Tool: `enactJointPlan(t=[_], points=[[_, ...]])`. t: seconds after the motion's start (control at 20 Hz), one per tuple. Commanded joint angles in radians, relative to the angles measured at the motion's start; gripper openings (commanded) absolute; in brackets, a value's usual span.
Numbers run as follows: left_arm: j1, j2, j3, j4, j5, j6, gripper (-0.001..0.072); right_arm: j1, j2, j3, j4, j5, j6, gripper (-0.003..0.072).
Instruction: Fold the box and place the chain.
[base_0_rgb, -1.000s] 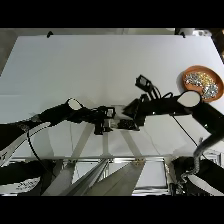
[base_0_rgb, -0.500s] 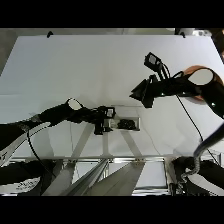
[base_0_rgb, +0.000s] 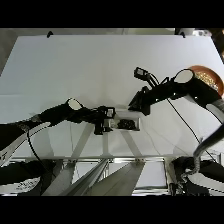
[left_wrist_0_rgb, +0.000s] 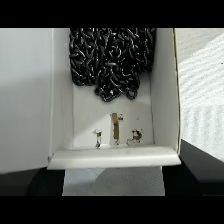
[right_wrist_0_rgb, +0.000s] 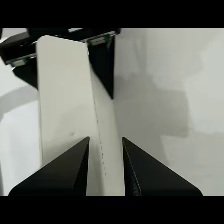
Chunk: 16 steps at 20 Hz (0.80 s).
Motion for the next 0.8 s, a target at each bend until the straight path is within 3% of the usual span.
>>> enactJointPlan(t=[0.0,0.25,0.35,0.5,0.75], points=[[0.0,0.0,0.0,0.0,0.0,0.0,0.0338,0.043,-0.007,0.0,-0.014,0.039,0.002,0.0242],[0.0,0.0,0.0,0.0,0.0,0.0,0.0338,0.111,0.054,-0.014,-0.046,0.103,0.036,0.0244],[0.0,0.0,0.0,0.0,0.0,0.0,0.0338,0.14,0.099,-0.039,-0.13,0.063,0.049,0.0245],[0.0,0.0,0.0,0.0,0.001,0.0,0.0338,0.182,0.118,-0.074,-0.217,-0.032,0.131,0.0342],[0.0,0.0,0.0,0.0,0.0,0.0,0.0338,0.257,0.117,-0.081,-0.323,-0.164,0.245,0.0337]])
